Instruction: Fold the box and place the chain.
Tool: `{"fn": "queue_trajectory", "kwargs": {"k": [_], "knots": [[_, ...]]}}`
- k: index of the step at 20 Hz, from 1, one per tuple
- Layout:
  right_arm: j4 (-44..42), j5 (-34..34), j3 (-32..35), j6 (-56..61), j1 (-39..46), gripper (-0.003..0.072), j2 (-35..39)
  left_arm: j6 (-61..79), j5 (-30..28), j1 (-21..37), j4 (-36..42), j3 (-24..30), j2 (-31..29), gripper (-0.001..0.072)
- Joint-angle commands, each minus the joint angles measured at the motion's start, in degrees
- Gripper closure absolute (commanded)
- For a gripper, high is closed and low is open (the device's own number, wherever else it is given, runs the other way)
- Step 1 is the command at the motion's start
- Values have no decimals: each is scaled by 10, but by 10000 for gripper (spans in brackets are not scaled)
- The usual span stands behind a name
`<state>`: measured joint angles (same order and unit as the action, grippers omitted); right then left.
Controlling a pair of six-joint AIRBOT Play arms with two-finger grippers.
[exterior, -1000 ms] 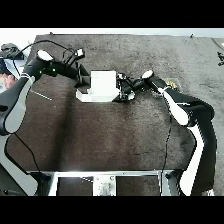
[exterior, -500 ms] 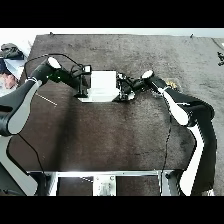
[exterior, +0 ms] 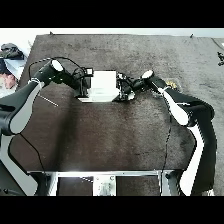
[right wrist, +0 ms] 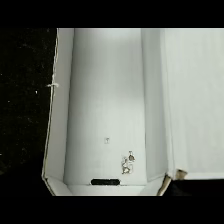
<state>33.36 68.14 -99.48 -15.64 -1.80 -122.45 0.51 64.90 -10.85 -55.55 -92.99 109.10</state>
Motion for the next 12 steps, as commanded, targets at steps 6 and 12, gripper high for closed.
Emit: {"fn": "queue_trajectory", "kwargs": {"k": [6,12], "knots": [[0,0,-1,0,0,360,0,47,-12,0,38,31,0,-1],[0,0,-1,0,0,360,0,60,-8,0,42,31,0,121]]}}
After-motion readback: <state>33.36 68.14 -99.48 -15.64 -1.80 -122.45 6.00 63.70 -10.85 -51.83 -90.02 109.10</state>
